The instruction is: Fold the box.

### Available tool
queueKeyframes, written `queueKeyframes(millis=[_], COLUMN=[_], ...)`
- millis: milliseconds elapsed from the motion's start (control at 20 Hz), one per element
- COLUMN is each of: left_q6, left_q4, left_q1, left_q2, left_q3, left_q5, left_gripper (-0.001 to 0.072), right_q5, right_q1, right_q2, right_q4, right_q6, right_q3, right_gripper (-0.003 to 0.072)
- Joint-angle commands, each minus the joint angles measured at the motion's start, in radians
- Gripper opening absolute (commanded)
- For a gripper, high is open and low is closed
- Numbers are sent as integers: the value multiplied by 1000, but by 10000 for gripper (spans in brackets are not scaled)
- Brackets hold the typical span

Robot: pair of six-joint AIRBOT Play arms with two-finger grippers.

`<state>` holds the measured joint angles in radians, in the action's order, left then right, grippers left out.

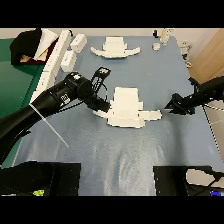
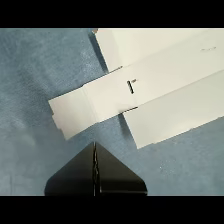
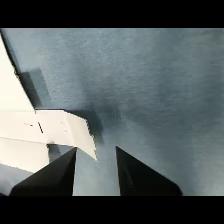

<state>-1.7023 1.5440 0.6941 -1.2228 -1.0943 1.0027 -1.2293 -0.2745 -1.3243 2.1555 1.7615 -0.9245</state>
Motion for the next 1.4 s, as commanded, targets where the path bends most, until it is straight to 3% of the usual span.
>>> queueKeyframes(millis=[0,450,550,750,800,850,900,1000,1200,1350], left_q6=[0,11,21,144,165,187,203,214,282,341], left_q4=[-15,-179,-212,-410,-455,-494,-520,-533,-527,-528], left_q1=[0,-6,-10,-87,-120,-155,-190,-252,-398,-509], left_q2=[0,0,0,0,0,0,0,0,0,0], left_q3=[-1,-1,-1,-1,-1,-1,-1,-1,0,1], left_q5=[-53,-87,-86,-84,-83,-77,-69,-35,88,164], left_gripper=[14,15,16,17,17,18,28,439,441,441], right_q5=[36,83,98,112,109,103,90,50,52,145], right_q1=[-8,105,148,183,183,183,183,190,272,340], right_q2=[-60,-100,-100,-100,-100,-100,-100,-97,9,150], right_q4=[102,113,115,133,143,150,157,169,191,198], right_q6=[106,175,177,177,177,179,196,230,296,339], right_q3=[40,64,64,63,63,63,63,65,182,323], right_gripper=[364,363,282,280,206,69,2,2,1,1])
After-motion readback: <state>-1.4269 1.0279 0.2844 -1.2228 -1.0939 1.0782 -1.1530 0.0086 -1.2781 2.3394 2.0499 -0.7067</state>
